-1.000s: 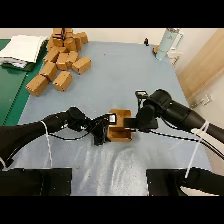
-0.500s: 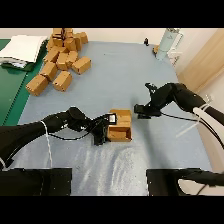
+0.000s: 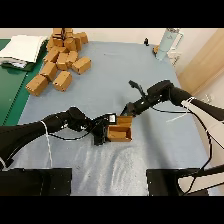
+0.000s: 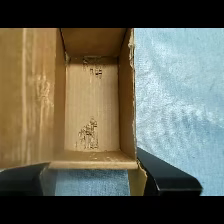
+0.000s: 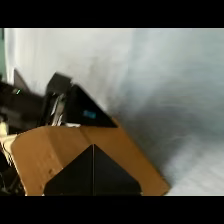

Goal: Fold the box.

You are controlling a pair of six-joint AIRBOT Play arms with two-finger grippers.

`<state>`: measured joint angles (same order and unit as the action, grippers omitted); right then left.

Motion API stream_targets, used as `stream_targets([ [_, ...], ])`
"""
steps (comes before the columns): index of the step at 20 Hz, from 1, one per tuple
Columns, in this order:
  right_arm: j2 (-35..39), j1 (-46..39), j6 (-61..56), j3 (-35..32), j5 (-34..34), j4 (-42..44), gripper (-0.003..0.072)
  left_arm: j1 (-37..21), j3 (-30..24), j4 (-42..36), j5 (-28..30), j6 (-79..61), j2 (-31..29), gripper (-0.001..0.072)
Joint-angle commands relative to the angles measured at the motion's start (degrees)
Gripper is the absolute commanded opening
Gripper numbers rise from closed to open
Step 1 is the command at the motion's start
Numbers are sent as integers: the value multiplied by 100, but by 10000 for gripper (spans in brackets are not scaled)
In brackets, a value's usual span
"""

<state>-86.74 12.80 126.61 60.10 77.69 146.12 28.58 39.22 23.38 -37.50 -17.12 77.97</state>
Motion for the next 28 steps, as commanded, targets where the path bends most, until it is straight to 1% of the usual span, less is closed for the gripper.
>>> stream_targets([
  [1,354,466,463,-323,39,-245,2,2,0,0,0,0,0,518],
  [4,940,907,498,-767,-586,-887,2,2,0,0,-2,0,0,518],
  [10,2393,1856,496,-1792,-2686,-2052,3,2,0,0,0,-2,0,518],
  [12,2828,2140,507,-2118,-3257,-2465,3,2,0,0,0,0,0,518],
  [17,4096,3193,619,-3276,-4837,-3904,3,2,0,0,0,0,0,518],
  [19,4459,3550,686,-3659,-5226,-4494,5,2,0,0,0,0,0,518],
  [20,4535,3633,693,-3775,-5298,-4682,85,2,0,0,0,-2,0,518],
  [21,4535,3661,695,-3818,-5307,-4752,255,2,0,0,0,-2,0,518],
  [22,4500,3661,706,-3827,-5307,-4765,333,2,0,0,0,0,0,518],
  [23,4459,3661,752,-3827,-5335,-4778,333,2,0,0,0,0,0,518],
  [24,4415,3661,846,-3827,-5410,-4776,381,2,0,0,0,0,0,518],
  [25,4385,3663,986,-3827,-5488,-4776,491,2,0,0,0,0,0,518],
  [26,4365,3663,1152,-3827,-5525,-4776,538,2,0,0,0,0,0,519],
  [28,4317,3661,1259,-3827,-5554,-4789,538,2,0,0,0,-2,0,518],
])
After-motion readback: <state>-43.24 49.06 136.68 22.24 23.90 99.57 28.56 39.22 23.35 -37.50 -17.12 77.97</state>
